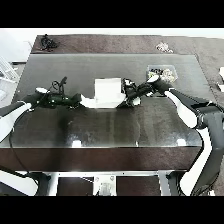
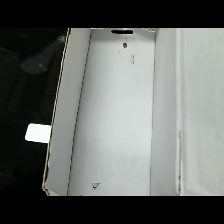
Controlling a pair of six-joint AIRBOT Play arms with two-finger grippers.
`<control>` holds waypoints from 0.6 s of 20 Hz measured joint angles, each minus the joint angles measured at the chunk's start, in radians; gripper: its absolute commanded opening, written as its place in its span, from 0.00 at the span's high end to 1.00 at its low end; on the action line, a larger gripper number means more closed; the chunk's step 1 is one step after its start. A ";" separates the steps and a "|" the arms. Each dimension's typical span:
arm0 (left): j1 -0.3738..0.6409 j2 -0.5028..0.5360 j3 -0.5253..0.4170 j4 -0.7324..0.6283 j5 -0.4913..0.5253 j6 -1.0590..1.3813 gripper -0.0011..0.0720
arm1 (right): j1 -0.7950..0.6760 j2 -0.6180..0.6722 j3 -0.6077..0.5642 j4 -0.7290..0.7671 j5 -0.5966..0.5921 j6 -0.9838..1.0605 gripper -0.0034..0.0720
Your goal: Fold the box and place the chain.
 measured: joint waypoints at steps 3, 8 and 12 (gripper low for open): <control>-0.008 0.000 0.037 -0.007 -0.033 -0.004 0.81 | 0.000 0.000 0.000 0.000 0.000 0.000 0.21; -0.012 0.006 0.068 -0.011 -0.079 -0.007 0.64 | 0.000 0.000 0.000 0.000 0.000 0.000 0.21; -0.012 0.007 0.074 -0.015 -0.103 -0.011 0.63 | 0.000 0.000 0.000 0.000 0.000 0.000 0.21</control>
